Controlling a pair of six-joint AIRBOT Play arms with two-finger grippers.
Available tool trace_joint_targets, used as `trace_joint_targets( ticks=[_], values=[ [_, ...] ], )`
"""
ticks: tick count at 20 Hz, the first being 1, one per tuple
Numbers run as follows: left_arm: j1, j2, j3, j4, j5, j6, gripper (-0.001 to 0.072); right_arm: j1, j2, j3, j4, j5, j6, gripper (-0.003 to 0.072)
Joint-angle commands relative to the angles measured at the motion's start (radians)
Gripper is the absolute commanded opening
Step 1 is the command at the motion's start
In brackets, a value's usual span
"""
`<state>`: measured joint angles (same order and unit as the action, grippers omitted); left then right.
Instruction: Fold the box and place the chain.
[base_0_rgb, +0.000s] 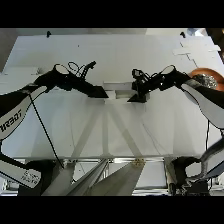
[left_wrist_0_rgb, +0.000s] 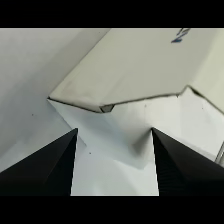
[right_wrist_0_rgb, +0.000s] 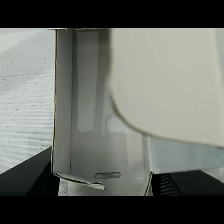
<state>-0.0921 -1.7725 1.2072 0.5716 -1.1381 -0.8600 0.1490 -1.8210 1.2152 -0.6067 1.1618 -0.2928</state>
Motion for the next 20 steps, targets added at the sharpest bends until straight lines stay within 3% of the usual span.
trace_joint_targets(
  ticks=[1,9,14,20],
  values=[
    [-0.01,-0.009,-0.001,0.008,0.055,-0.015,0.0516,0.0,0.0,0.0,0.002,0.001,0.001,0.0493],
    [-0.037,-0.005,0.0,-0.014,0.1,-0.038,0.0518,0.0,0.0,0.0,0.002,0.002,0.001,0.0493],
    [-0.058,-0.005,0.0,0.119,0.108,-0.13,0.0511,0.0,0.0,0.0,0.002,0.002,0.001,0.0493],
    [-0.069,0.035,0.0,0.142,0.156,-0.185,0.0489,0.0,0.0,0.0,0.002,0.002,0.001,0.0493]
  ],
)
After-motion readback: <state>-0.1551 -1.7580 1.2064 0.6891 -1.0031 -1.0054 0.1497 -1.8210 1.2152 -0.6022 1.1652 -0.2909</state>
